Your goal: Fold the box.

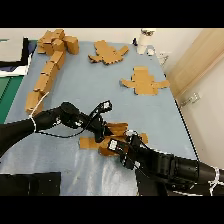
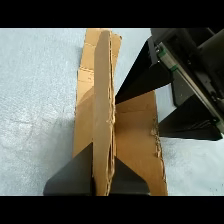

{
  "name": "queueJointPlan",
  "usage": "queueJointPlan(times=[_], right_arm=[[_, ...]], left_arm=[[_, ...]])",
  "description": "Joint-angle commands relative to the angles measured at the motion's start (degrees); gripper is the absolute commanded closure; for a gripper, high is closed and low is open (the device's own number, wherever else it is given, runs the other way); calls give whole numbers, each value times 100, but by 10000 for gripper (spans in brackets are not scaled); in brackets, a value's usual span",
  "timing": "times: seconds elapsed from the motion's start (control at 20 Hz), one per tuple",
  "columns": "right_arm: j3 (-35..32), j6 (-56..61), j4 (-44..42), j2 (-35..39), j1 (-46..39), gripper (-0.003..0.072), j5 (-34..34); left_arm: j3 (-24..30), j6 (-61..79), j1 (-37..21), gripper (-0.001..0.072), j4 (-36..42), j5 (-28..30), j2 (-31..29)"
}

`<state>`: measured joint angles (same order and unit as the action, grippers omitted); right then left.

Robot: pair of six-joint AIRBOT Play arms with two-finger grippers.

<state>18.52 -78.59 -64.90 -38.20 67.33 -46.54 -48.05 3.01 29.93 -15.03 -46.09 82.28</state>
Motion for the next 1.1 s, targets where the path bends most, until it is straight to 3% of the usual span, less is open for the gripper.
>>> queueJointPlan(times=[0.0,0.6,0.7,0.75,1.05], right_arm=[[129,315,26,0,4,57,4],[129,317,240,0,2,53,-28],[129,313,212,7,2,35,-44],[129,310,151,15,2,-23,-66],[127,136,83,417,2,-24,-372]], left_arm=[[2,0,0,697,0,2,0],[2,2,0,697,0,2,0],[2,2,0,697,0,2,0],[2,2,0,697,0,2,0],[2,2,0,697,0,2,0]])
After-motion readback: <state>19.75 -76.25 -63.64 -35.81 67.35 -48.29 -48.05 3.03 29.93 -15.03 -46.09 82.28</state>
